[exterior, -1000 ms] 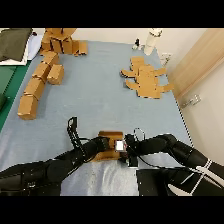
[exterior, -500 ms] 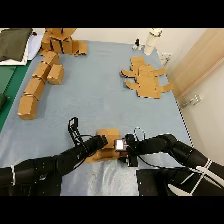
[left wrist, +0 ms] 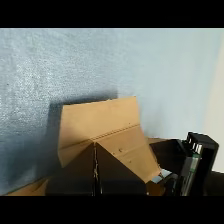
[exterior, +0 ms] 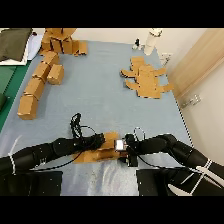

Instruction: Fold the box.

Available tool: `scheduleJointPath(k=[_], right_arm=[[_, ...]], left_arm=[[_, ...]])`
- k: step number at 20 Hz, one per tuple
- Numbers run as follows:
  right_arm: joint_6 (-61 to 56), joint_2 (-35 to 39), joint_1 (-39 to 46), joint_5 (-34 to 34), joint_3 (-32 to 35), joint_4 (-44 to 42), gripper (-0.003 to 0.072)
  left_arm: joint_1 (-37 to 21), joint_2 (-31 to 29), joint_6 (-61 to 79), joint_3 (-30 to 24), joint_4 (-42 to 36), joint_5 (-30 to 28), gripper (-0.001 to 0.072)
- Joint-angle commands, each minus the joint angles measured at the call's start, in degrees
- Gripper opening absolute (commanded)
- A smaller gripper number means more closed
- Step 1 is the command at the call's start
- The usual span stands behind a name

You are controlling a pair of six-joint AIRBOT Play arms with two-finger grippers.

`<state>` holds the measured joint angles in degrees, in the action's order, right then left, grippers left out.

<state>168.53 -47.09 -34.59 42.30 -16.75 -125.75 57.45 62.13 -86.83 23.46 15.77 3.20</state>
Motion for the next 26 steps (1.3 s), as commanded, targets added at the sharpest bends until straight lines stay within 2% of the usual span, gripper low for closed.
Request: scheduleJointPath(k=[1,5,8,11,14,16,22,24,26], right_arm=[[0.0,0.0,0.0,0.0,0.0,0.0,0.0466],[0.0,0.0,0.0,0.1,0.0,0.0,0.0466],[0.0,0.0,0.0,0.1,0.0,0.0,0.0466],[0.0,0.0,0.0,0.1,0.0,0.0,0.0466],[0.0,0.0,0.0,0.1,0.0,0.0,0.0466],[0.0,0.0,0.0,0.1,0.0,0.0,0.0466],[0.0,0.0,0.0,0.2,0.0,0.0,0.0466],[0.0,0.0,0.0,0.2,0.0,0.0,0.0466],[0.0,0.0,0.0,0.2,0.0,0.0,0.0466]], left_arm=[[-3.1,0.0,2.0,0.2,-0.1,5.2,0.0007],[-6.3,-0.3,5.4,2.0,0.1,10.8,0.0009],[-13.3,-2.8,8.1,3.1,0.1,19.0,0.001],[-21.4,-8.3,14.3,3.2,0.1,24.4,0.001],[-26.2,-16.7,21.6,3.2,0.9,24.5,0.0009],[-27.1,-22.1,22.0,3.2,7.5,25.8,0.0009],[-27.2,-32.8,10.3,3.2,31.2,37.4,0.0009],[-27.1,-34.5,6.0,3.1,31.6,42.4,0.001],[-26.5,-34.7,0.5,2.3,26.2,49.3,0.0009]])
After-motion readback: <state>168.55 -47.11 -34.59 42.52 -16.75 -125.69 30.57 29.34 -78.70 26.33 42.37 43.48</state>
